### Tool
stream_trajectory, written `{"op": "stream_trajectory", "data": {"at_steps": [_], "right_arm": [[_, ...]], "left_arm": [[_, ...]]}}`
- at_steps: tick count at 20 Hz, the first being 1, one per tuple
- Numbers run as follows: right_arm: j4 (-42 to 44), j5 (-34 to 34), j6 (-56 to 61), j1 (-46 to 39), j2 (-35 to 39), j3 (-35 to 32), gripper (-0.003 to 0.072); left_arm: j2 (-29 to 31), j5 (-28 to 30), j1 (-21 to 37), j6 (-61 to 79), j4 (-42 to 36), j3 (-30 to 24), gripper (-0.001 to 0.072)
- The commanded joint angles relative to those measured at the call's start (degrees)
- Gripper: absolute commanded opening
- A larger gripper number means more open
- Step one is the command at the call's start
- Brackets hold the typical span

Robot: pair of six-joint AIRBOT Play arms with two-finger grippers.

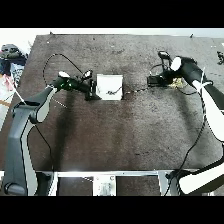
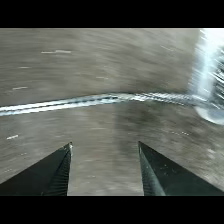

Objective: Fold the box and place the chain.

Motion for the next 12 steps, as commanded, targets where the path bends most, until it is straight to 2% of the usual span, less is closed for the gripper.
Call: {"op": "stream_trajectory", "data": {"at_steps": [1,5,9,11,12], "right_arm": [[1.0,-7.1,4.5,-3.6,0.0,-5.6,0.0465],[7.2,-19.0,5.0,-3.6,-0.7,-7.5,0.0464],[12.2,-22.8,5.0,-3.7,-5.0,-7.5,0.0461],[12.8,-23.4,5.0,-3.6,-6.4,-7.5,0.0111],[13.5,-23.9,5.0,-3.5,-6.5,-7.5,0.009]], "left_arm": [[0.0,0.0,0.0,-0.1,0.0,0.0,0.0455],[0.0,0.0,0.0,-0.1,0.0,0.0,0.0455],[0.0,0.0,0.0,-0.1,0.0,0.0,0.0455],[0.0,0.0,0.0,-0.1,0.0,0.0,0.0455],[0.0,0.0,0.0,-0.1,0.0,0.0,0.0455]]}}
